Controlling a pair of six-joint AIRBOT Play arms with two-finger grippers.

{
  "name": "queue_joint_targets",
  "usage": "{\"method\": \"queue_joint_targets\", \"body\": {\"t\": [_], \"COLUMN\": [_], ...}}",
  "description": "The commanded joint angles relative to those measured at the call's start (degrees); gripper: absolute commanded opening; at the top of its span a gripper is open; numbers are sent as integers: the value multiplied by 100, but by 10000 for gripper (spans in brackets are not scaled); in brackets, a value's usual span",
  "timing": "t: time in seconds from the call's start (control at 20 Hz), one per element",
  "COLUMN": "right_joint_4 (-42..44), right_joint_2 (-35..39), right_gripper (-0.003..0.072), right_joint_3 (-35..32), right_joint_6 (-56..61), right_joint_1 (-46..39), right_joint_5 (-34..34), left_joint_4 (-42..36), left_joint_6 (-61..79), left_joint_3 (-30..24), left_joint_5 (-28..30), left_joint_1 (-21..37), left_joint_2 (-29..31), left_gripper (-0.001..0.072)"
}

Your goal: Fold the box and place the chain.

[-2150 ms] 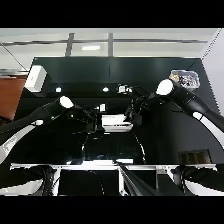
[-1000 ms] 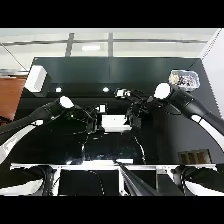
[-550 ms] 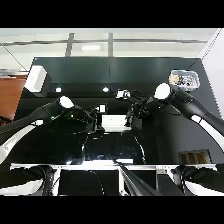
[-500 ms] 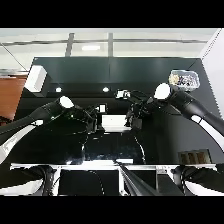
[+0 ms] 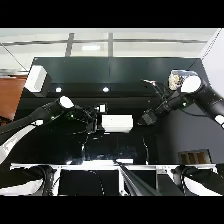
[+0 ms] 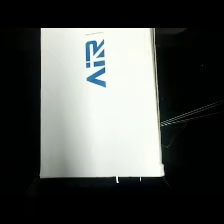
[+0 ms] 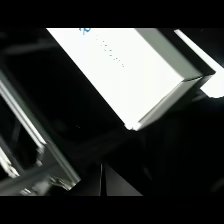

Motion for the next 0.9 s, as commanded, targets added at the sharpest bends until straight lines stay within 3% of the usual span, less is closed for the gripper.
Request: {"method": "queue_joint_targets", "body": {"t": [0.0, 0.1, 0.45, 0.85], "right_joint_4": [1663, 2190, 2402, 1731], "right_joint_2": [44, -116, -671, -688], "right_gripper": [15, 15, 16, 16], "right_joint_3": [-925, -1180, -1176, -1167], "right_joint_6": [437, 413, 352, 275], "right_joint_1": [-103, 142, 284, 579], "right_joint_5": [-1130, -1801, -2092, -2326], "left_joint_4": [-4, -2, -7, -26], "left_joint_6": [9, 7, 9, 7], "left_joint_3": [-2, -2, -2, -2], "left_joint_5": [7, 7, 4, 4], "left_joint_1": [7, 7, 7, 7], "left_joint_2": [4, 4, 4, 4], "left_gripper": [463, 463, 464, 463]}}
